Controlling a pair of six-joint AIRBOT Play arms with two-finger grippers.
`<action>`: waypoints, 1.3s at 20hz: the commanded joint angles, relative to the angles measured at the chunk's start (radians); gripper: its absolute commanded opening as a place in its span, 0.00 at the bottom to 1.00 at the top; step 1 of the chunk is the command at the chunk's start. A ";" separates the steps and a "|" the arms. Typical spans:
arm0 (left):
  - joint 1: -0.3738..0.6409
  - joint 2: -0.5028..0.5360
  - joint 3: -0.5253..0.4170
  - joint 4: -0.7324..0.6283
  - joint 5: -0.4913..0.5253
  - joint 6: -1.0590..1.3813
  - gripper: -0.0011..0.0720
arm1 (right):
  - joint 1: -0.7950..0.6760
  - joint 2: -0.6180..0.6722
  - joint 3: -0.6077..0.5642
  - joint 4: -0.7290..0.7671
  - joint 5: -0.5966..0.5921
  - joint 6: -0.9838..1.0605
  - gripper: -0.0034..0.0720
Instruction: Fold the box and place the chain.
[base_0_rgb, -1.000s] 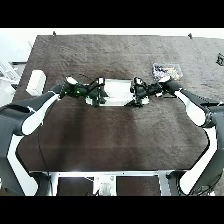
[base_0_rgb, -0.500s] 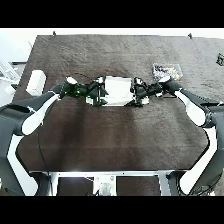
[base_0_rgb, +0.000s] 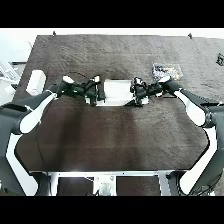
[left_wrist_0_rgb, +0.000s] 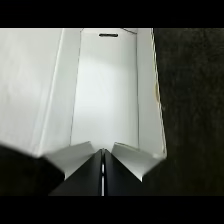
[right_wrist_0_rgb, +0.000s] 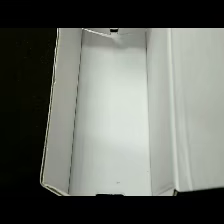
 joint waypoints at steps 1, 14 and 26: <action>0.080 0.001 0.000 -0.033 -0.135 -0.021 0.04 | 0.000 0.000 0.000 -0.001 0.001 -0.001 0.83; 0.275 0.323 -0.176 -0.071 -0.076 -0.481 0.04 | 0.000 0.000 0.000 -0.001 0.001 -0.001 0.83; 0.217 0.253 -0.282 0.166 0.087 -1.119 0.04 | 0.000 0.000 0.000 -0.001 0.001 -0.001 0.83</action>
